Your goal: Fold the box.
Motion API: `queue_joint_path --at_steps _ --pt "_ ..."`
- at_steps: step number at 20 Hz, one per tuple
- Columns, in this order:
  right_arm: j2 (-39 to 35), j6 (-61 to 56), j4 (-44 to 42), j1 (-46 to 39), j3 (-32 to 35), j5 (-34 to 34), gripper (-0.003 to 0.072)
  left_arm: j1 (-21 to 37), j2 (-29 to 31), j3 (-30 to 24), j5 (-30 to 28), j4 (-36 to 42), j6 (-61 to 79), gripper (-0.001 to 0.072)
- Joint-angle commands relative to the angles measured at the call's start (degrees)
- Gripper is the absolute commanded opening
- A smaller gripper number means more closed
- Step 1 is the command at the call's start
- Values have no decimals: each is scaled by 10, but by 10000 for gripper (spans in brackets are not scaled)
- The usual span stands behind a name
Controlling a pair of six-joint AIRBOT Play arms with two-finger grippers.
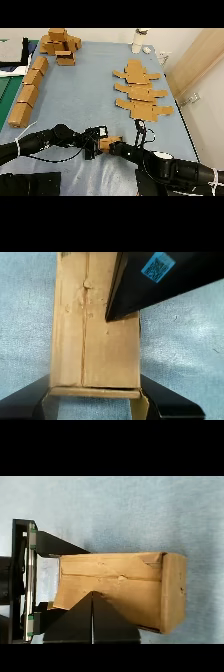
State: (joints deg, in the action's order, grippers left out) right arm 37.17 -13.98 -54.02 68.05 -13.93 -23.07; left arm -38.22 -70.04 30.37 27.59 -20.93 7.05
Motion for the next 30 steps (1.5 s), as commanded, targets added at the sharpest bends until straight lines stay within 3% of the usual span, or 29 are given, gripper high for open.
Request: queue_joint_path --at_steps 1,12,30 --pt "19 -6 -13 3 0 20 5 0 0 0 0 1 -2 478" --pt "-12 -4 23 3 -12 12 5 0 0 0 0 1 -2 478" --pt "26 16 18 3 -36 46 5 0 0 0 0 1 -2 478"
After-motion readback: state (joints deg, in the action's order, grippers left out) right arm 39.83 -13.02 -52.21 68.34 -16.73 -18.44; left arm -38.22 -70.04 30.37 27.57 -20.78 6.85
